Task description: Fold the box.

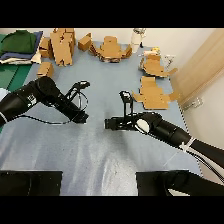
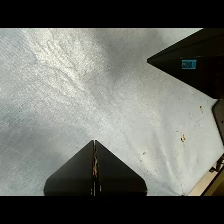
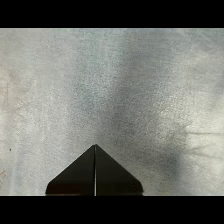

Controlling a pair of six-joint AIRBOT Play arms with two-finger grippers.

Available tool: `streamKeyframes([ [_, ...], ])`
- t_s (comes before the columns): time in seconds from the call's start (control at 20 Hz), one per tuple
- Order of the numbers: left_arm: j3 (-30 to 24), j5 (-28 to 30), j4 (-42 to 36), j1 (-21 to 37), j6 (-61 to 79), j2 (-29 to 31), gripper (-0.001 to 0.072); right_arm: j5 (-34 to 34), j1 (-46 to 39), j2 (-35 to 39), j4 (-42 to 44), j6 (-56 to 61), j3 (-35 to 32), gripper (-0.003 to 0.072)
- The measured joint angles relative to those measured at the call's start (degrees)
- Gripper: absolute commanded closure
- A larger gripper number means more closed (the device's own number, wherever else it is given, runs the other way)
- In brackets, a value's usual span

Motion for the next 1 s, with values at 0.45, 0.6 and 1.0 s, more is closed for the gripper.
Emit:
streamKeyframes([
  [0.45, 0.0, 0.04, 0.0, -0.02, 0.0, 0.0, 0.0696, 0.0, 0.0, 0.0, 0.0, 0.0, 0.0, 0.0684],
  [0.6, 0.0, 0.57, 0.0, 0.0, 0.0, 0.0, 0.0696, 0.0, 0.0, 0.0, 0.0, 0.0, 0.0, 0.0685],
  [1.0, 0.0, 5.55, 0.0, -0.02, 0.0, 0.0, 0.0696, -1.55, 0.02, -0.17, 0.04, 0.0, 0.0, 0.0684],
])
